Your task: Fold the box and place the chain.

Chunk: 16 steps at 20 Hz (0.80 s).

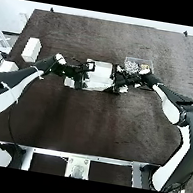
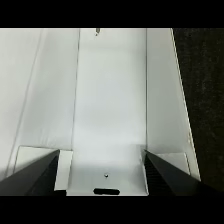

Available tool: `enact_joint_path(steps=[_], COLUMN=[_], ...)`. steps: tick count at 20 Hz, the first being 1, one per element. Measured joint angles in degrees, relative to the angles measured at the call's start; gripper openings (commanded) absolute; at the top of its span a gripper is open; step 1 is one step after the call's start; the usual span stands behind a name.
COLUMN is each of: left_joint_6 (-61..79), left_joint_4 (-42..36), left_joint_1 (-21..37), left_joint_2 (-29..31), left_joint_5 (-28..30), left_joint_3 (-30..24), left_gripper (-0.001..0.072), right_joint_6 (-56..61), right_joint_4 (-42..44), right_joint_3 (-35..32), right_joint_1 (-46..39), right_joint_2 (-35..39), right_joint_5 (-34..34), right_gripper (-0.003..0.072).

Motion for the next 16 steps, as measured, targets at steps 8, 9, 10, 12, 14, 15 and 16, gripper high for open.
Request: enact_joint_path(steps=[8, 9, 10, 12, 14, 15, 16], left_joint_6=[-0.3, -0.2, -0.2, 0.0, -0.1, -0.1, -0.1], left_joint_4=[0.5, 0.7, 0.8, 1.0, 1.2, 1.4, 1.5], left_joint_1=[1.8, 2.4, 3.1, 4.3, 5.3, 5.6, 5.9], left_joint_2=[0.0, 0.1, 0.1, 0.1, 0.1, 0.1, 0.2], left_joint_5=[-1.9, -2.8, -3.8, -6.4, -9.5, -10.8, -11.9], left_joint_3=[0.0, 0.0, 0.0, 0.0, 0.0, 0.0, 0.0], left_gripper=[0.0283, 0.0273, 0.0111, 0.0051, 0.0021, 0.0020, 0.0019], right_joint_6=[0.1, 0.1, 0.1, 0.1, 0.1, 0.1, 0.1], right_joint_4=[0.3, 0.3, 0.2, 0.2, 0.1, 0.1, 0.1], right_joint_3=[0.0, 0.0, 0.0, 0.0, 0.0, 0.0, 0.0], right_joint_1=[0.0, 0.0, 0.0, 0.0, 0.0, 0.0, 0.0], right_joint_2=[0.0, 0.0, 0.0, 0.0, 0.0, 0.0, 0.0], right_joint_5=[0.1, 0.1, 0.1, 0.1, 0.1, 0.1, 0.1], right_gripper=[0.0587, 0.0586, 0.0587, 0.0586, 0.0587, 0.0587, 0.0586])
